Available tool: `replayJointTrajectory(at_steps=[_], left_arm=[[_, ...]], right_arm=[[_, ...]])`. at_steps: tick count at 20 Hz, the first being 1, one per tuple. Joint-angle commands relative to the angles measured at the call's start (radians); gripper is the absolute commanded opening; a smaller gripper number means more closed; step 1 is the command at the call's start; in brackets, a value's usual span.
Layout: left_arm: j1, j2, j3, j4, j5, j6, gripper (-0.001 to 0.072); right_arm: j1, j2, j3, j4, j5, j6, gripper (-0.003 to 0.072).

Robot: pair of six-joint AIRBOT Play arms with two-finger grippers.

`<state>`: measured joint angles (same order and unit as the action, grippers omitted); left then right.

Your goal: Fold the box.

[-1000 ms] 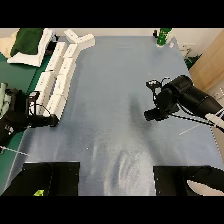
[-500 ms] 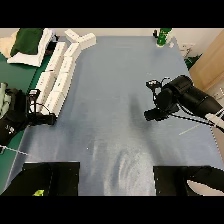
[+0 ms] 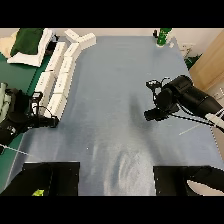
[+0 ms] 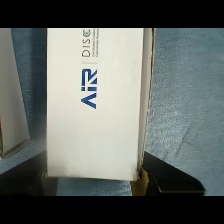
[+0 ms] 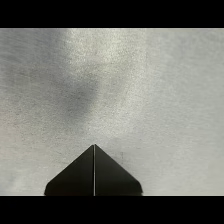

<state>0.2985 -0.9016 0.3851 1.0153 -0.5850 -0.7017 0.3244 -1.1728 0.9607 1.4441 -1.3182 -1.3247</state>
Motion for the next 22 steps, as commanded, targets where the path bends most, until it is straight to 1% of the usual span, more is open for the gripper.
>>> replayJointTrajectory(at_steps=[1, 9, 10, 11, 12, 14, 16, 17, 20, 21, 22], left_arm=[[0.001, -0.013, -0.005, -0.009, -0.009, 0.002, 0.0473], [0.001, -0.013, -0.005, -0.01, -0.008, 0.002, 0.0477], [0.001, -0.013, -0.005, -0.01, -0.009, 0.002, 0.0648], [0.001, -0.013, -0.004, -0.01, -0.01, -0.005, 0.07], [0.002, -0.012, -0.001, -0.009, -0.013, -0.006, 0.07], [0.002, 0.007, 0.01, 0.001, -0.059, -0.006, 0.07], [0.002, 0.049, 0.04, 0.062, -0.147, -0.059, 0.07], [0.002, 0.079, 0.066, 0.121, -0.219, -0.102, 0.07], [0.002, 0.175, 0.172, 0.304, -0.477, -0.221, 0.07], [0.002, 0.209, 0.216, 0.344, -0.572, -0.273, 0.07], [0.002, 0.237, 0.256, 0.355, -0.655, -0.325, 0.07]], right_arm=[[0.0, 0.0, 0.001, 0.0, 0.0, 0.0, 0.0005], [0.0, 0.0, 0.001, 0.0, 0.0, 0.0, 0.0005], [0.0, 0.0, 0.001, 0.0, 0.0, 0.0, 0.0005], [0.0, 0.0, 0.001, 0.0, 0.0, 0.0, 0.0005], [0.0, 0.0, 0.001, 0.0, 0.0, 0.0, 0.0005], [0.0, 0.0, 0.001, 0.0, 0.0, 0.0, 0.0005], [0.0, 0.0, 0.001, 0.0, 0.0, 0.0, 0.0005], [0.0, 0.0, 0.001, 0.0, 0.0, 0.0, 0.0005], [0.0, 0.0, 0.001, 0.0, 0.0, 0.0, 0.0005], [0.0, 0.0, 0.001, 0.0, 0.0, 0.0, 0.0005], [0.0, 0.0, 0.001, 0.0, 0.0, 0.0, 0.0005]])
